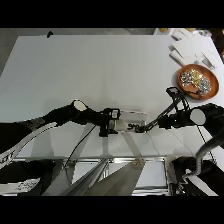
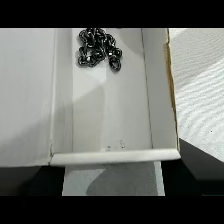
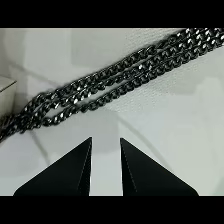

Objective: Fold the box and place the chain.

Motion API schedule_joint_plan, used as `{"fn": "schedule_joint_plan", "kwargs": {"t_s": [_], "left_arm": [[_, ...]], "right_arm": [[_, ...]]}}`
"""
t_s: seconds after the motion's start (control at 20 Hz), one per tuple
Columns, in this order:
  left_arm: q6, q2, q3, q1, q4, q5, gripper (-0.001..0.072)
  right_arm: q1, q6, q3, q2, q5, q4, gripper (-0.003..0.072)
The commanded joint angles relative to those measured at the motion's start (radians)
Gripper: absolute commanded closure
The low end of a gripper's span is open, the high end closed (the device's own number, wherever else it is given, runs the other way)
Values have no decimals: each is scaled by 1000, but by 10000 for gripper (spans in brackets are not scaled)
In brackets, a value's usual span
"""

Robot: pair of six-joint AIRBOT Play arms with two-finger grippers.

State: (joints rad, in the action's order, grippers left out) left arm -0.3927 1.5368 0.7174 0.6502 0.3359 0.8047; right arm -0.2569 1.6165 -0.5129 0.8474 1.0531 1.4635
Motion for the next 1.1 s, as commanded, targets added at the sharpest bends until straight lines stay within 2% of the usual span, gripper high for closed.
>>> {"fn": "schedule_joint_plan", "kwargs": {"t_s": [0.0, 0.25, 0.6, 1.05], "left_arm": [[0, -1, 0, 0, 0, 0, 439], [0, -1, 0, 0, 0, 0, 439], [0, -1, 0, 0, 0, 0, 439], [0, -1, 0, 0, 0, 0, 439]], "right_arm": [[5, 6, 23, 50, -92, -10, 482], [5, 6, 23, 66, -181, -6, 486], [5, 8, 23, 176, -183, -2, 486], [5, 8, 23, 189, -233, -6, 487]]}}
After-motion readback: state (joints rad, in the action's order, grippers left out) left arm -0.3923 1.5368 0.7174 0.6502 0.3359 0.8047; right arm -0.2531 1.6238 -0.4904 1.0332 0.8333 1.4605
